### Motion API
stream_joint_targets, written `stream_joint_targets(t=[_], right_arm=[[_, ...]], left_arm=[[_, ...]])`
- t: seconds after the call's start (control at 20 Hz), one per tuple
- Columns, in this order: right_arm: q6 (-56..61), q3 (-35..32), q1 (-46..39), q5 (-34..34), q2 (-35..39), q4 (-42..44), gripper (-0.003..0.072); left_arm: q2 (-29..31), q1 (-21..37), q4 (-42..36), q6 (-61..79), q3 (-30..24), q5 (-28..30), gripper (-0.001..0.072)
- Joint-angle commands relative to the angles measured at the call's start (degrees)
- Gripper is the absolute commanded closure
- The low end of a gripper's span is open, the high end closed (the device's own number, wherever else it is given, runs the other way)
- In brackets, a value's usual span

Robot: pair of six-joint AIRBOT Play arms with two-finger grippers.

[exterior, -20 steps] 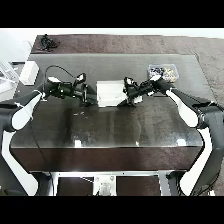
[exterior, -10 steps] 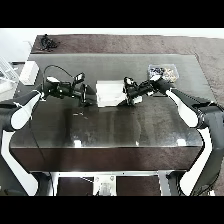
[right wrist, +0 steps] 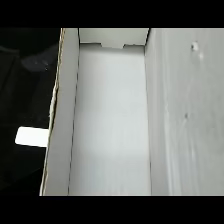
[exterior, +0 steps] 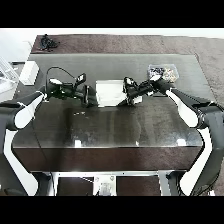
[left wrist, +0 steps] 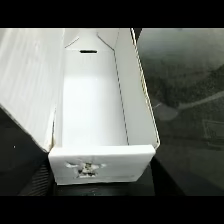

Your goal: Fold the box and place the chain.

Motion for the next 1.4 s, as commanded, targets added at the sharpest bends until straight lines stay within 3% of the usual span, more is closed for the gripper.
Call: stream_joint_targets(t=[0.0,0.4,1.35], right_arm=[[0.0,0.0,0.0,0.0,0.0,-0.1,0.0102],[0.0,0.0,0.0,0.0,0.0,-0.1,0.0102],[0.0,0.0,0.0,0.0,0.0,-0.1,0.0102]], left_arm=[[-0.2,-0.1,-1.2,0.4,0.0,2.2,-0.0011],[-1.0,-1.6,-1.3,3.1,0.3,8.4,-0.0011],[-1.1,-3.0,-2.5,6.2,0.3,8.7,-0.0011]])
